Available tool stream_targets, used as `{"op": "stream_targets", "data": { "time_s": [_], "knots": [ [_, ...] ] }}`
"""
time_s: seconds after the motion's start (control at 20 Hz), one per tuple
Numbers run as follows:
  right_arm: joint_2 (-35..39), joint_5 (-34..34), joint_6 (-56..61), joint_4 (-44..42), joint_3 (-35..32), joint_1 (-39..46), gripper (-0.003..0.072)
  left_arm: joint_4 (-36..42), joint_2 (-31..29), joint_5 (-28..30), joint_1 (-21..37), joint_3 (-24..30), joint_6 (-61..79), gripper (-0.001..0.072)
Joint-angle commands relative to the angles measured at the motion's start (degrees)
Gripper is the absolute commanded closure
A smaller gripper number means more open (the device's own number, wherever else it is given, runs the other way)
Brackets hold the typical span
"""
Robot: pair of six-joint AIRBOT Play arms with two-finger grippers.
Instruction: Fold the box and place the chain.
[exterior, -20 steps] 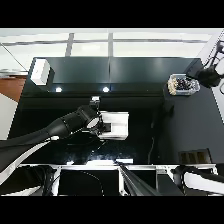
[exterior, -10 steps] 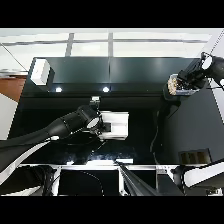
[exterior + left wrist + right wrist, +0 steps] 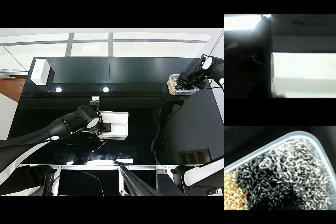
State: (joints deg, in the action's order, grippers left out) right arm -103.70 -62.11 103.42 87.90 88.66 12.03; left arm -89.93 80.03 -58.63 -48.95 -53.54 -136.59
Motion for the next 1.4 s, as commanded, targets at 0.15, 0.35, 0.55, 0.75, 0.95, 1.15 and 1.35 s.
{"op": "stream_targets", "data": {
  "time_s": [0.15, 0.35, 0.55, 0.75, 0.95, 1.15, 1.35],
  "knots": [
    [2.0, -7.5, -11.2, -3.4, 7.6, 0.2, 0.0646, 0.2, 0.0, 0.2, 0.0, 0.0, 0.0, 0.0683],
    [9.3, -7.8, -14.6, -3.5, 11.2, 0.2, 0.0646, 0.2, 0.0, 0.1, 0.0, 0.0, 0.0, 0.0682],
    [19.6, -8.4, -17.6, -8.3, 11.4, 0.2, 0.0647, 0.2, 0.0, 0.1, 0.0, 0.0, 0.0, 0.0682],
    [31.1, -9.3, -19.9, -12.4, 11.4, 0.2, 0.0647, 0.2, 0.0, 0.1, 0.0, 0.0, 0.0, 0.0682],
    [40.8, -11.1, -21.6, -17.0, 11.4, -0.4, 0.0647, 0.2, 0.0, -0.2, 0.0, 0.0, 0.1, 0.0682],
    [47.2, -14.7, -21.9, -17.6, 11.4, -5.6, 0.0647, 0.2, 0.0, -0.7, 0.0, 0.0, 0.1, 0.0682],
    [50.0, -21.1, -22.9, -17.6, 11.3, -14.0, 0.0647, 0.2, 0.0, -0.7, 0.0, 0.0, 0.1, 0.0683]
  ]
}}
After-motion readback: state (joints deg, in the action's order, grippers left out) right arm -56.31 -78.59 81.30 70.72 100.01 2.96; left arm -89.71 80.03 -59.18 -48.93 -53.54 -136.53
